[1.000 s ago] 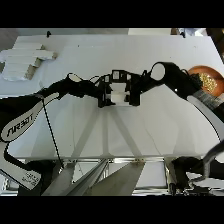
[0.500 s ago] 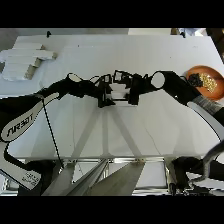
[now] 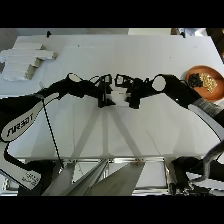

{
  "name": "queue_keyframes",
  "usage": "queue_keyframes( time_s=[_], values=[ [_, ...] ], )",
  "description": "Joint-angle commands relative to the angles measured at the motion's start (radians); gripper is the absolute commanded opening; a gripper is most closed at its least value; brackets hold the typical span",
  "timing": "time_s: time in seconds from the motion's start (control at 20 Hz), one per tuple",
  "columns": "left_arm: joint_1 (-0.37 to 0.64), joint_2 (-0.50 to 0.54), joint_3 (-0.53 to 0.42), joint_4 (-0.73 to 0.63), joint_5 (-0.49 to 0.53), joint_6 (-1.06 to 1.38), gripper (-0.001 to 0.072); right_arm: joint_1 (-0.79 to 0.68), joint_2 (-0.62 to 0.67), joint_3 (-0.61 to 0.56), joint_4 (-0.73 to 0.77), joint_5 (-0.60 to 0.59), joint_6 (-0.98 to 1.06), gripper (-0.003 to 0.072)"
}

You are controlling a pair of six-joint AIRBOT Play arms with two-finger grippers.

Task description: Fold the box and place the chain.

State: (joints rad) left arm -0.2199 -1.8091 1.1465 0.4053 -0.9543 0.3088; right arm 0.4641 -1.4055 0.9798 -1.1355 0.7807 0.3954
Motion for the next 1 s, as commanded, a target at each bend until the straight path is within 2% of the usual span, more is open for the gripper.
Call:
queue_keyframes(
  time_s=[0.0,0.1,0.15,0.2,0.35,0.45,0.85,0.9,0.95],
  values=[
    [0.0,0.0,0.0,-0.001,0.0,-0.003,0.0277,0.001,0.002,-0.018,-0.008,-0.048,0.034,0.0375],
    [0.0,0.0,0.0,-0.001,0.0,-0.003,0.0277,0.001,0.003,-0.018,-0.008,-0.078,0.052,0.0365],
    [0.0,0.0,0.0,-0.001,0.0,-0.003,0.0277,0.001,0.003,-0.018,-0.008,-0.078,0.052,0.0281],
    [0.0,0.0,0.0,-0.001,0.0,-0.003,0.0277,0.001,0.003,-0.018,-0.008,-0.078,0.052,0.0252],
    [0.0,0.0,0.0,-0.001,0.0,-0.003,0.0277,0.001,0.007,-0.018,-0.008,-0.078,0.052,0.0249],
    [0.0,0.0,0.0,-0.001,0.0,-0.003,0.0277,0.001,0.012,-0.018,-0.008,-0.079,0.052,0.0193],
    [0.0,0.0,0.0,-0.001,0.0,-0.003,0.0277,0.001,0.041,-0.018,-0.008,-0.079,0.053,0.0178],
    [0.0,0.0,0.0,-0.001,0.0,-0.003,0.0277,0.001,0.041,-0.018,-0.008,-0.078,0.053,0.019],
    [0.0,0.0,0.0,-0.001,0.0,-0.003,0.0277,0.001,0.041,-0.018,-0.008,-0.077,0.053,0.0257]
  ],
)
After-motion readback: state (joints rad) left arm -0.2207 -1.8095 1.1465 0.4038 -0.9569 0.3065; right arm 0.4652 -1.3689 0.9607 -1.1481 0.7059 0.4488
